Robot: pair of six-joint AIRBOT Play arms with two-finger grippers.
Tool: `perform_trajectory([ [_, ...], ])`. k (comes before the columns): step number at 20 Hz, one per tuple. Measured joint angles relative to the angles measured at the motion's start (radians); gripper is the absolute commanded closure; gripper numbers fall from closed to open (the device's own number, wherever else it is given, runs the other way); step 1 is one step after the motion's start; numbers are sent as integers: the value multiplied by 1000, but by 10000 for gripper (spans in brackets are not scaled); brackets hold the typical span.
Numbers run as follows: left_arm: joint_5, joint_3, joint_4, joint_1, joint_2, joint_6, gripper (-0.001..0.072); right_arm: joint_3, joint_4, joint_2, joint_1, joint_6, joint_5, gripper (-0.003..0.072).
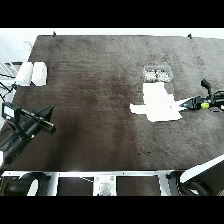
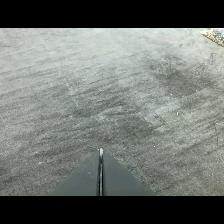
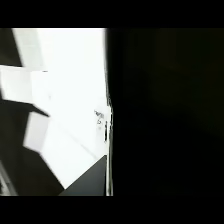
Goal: Fold the box and place the chain.
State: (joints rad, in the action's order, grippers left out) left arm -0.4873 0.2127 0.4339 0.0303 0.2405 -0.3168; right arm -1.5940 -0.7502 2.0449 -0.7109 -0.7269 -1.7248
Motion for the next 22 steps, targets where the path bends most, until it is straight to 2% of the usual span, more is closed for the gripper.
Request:
perform_trajectory([
  [5,0,0,0,0,0,0,692,230,120,-135,74,21,68,678],
  [10,0,0,0,0,0,0,691,459,258,-276,224,35,224,679],
  [16,0,0,0,0,0,0,692,540,340,-331,446,26,433,678],
  [22,0,0,0,0,0,0,692,550,376,-340,556,1,605,678],
])
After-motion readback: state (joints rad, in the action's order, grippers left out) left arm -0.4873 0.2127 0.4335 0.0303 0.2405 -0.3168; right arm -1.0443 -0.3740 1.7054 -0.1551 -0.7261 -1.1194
